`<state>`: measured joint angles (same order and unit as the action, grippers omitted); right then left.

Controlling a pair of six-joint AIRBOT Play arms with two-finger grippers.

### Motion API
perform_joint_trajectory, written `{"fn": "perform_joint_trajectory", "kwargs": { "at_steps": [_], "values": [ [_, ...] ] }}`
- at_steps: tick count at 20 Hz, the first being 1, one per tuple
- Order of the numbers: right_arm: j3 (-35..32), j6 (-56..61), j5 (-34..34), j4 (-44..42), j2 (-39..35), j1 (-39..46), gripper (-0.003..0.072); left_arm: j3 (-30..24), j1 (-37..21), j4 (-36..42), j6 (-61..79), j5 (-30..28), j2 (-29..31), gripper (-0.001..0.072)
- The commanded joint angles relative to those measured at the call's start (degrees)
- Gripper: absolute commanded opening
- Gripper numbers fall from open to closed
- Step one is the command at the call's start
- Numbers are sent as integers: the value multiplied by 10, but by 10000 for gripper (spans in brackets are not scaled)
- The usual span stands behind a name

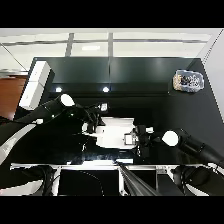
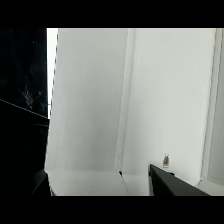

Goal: Fold the box and place the chain.

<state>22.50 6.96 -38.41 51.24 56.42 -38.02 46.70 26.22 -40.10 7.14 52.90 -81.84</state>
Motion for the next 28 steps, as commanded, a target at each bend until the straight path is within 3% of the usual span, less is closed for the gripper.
{"fn": "perform_joint_trajectory", "kwargs": {
  "at_steps": [1, 14, 24, 28],
  "values": [
    [3, 40, 17, -2, -4, -12, 708, 0, 0, 1, -1, 0, 0, 29],
    [30, 111, 19, 65, -66, 24, 701, 0, 0, 1, -12, 1, 0, 29],
    [32, 97, 41, 46, -60, 53, 702, 0, 0, 0, -12, 1, 0, 29],
    [32, 70, 40, -6, -49, 71, 711, 0, 0, -8, -12, -1, 10, 27]
  ]
}}
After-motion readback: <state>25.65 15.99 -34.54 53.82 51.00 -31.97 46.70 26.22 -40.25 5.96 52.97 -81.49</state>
